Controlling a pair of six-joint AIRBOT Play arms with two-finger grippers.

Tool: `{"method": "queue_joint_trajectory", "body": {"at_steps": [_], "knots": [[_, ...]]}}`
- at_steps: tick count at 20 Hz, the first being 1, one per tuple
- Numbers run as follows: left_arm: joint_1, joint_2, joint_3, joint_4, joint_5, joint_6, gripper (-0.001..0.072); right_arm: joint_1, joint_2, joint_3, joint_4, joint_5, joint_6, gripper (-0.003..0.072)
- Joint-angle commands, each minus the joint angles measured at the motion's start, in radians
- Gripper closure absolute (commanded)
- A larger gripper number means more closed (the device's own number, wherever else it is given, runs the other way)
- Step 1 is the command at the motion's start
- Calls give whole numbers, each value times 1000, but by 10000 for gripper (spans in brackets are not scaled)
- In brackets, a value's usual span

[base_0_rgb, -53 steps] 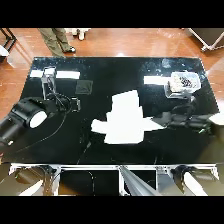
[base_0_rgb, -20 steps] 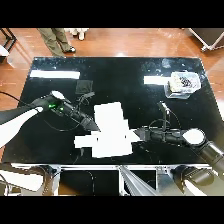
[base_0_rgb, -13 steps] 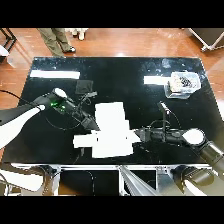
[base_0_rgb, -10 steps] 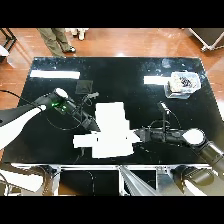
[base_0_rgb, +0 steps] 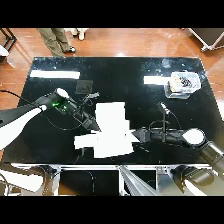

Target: Fold the box and place the chain.

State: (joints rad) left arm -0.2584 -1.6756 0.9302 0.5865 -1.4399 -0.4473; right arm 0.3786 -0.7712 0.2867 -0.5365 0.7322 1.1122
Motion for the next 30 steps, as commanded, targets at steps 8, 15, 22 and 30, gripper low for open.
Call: {"method": "queue_joint_trajectory", "body": {"at_steps": [8,15,22,30], "knots": [[-1,42,1,33,-51,16,689,-371,1,214,-444,412,-21,-17],[-24,90,3,85,-8,21,693,-396,1,229,-471,382,-84,-17],[-131,304,-69,-56,312,305,692,-396,1,229,-470,332,-100,-16],[-172,328,-193,-174,425,592,693,-395,1,229,-470,295,-126,-17]]}}
